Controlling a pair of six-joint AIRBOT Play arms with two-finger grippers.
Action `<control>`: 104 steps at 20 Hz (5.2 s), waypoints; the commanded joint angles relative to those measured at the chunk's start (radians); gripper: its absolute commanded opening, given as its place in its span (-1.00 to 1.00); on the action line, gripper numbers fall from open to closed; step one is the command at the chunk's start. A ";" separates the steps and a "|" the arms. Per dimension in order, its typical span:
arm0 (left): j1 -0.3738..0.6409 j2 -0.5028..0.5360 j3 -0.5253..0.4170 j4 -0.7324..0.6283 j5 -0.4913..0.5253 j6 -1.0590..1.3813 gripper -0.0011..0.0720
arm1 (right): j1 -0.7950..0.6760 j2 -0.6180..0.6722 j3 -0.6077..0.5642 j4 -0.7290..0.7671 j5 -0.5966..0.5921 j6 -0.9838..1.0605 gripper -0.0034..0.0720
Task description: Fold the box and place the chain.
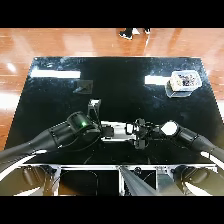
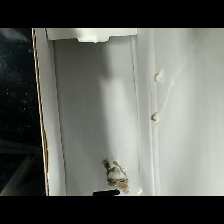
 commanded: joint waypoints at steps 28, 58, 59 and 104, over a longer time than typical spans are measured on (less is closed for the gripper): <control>-0.005 -0.143 0.093 -0.014 0.040 0.093 -0.91 | 0.001 -0.001 0.000 0.001 0.000 0.001 0.41; 0.092 -0.124 0.093 -0.026 0.121 0.130 -0.91 | 0.000 0.102 0.000 -0.150 0.018 0.182 0.95; 0.101 -0.122 0.093 -0.015 0.135 0.138 -0.91 | 0.000 0.111 0.000 -0.154 0.038 0.188 0.94; 0.111 -0.127 0.093 -0.014 0.140 0.148 -0.91 | 0.140 0.008 0.048 0.024 -0.163 0.194 -0.31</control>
